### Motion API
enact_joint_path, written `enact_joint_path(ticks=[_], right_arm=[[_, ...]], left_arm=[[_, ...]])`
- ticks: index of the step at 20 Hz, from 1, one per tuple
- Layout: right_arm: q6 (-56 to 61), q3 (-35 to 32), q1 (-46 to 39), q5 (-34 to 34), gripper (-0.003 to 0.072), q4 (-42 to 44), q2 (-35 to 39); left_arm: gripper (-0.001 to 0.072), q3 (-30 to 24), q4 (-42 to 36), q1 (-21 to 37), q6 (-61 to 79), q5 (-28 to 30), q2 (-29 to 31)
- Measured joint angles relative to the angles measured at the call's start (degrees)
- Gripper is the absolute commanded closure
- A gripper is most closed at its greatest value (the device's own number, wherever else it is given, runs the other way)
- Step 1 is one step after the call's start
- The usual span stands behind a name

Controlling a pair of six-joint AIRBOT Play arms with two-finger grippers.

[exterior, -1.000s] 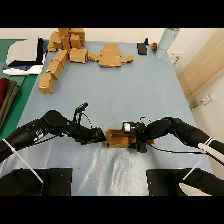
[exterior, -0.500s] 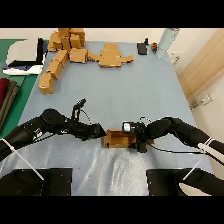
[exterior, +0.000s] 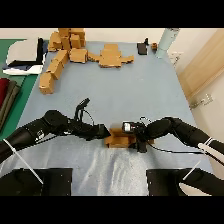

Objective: Fold the box.

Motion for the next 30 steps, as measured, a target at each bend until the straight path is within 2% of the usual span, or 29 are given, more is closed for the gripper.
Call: enact_joint_path(ticks=[22,30], right_arm=[[0.00,0.00,0.00,-0.02,0.0248,0.00,0.00],[0.00,0.00,0.00,0.00,0.0248,0.00,0.00]], left_arm=[[0.0169,0.00,-0.28,-3.28,-0.42,5.66,-1.99],[0.0190,1.49,6.75,-5.18,-10.34,5.79,-4.46]])
